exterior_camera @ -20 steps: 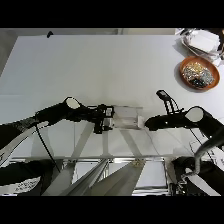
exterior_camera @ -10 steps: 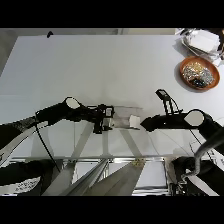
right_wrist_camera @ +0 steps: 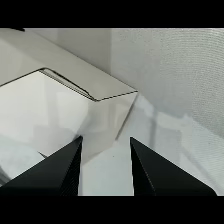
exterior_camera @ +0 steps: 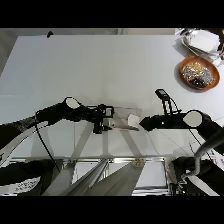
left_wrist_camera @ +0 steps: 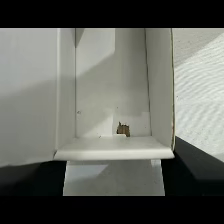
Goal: Fold the box and place the chain.
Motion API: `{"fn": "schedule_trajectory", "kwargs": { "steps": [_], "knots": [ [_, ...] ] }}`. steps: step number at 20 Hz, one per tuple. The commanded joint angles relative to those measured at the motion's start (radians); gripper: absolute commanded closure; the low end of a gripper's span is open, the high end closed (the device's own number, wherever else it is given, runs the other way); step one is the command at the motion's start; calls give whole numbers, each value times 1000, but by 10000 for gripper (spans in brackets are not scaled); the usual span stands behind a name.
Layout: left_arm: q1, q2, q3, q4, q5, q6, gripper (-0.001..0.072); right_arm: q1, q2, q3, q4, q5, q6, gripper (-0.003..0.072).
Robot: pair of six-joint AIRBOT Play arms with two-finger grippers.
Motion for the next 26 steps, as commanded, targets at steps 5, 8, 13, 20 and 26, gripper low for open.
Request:
{"fn": "schedule_trajectory", "kwargs": {
  "steps": [5,8,13,20,26],
  "knots": [
    [0,-1,1,-1,2,0,397,1,1,67,-128,98,53,373],
    [0,-1,1,-1,2,0,397,1,1,67,-171,114,77,375],
    [0,-1,1,-1,2,0,397,3,-5,67,-127,104,102,248],
    [0,-1,1,-1,2,0,397,64,-67,69,-122,31,211,246],
    [0,-1,1,-2,2,0,397,124,-144,140,-183,27,327,248]
  ]
}}
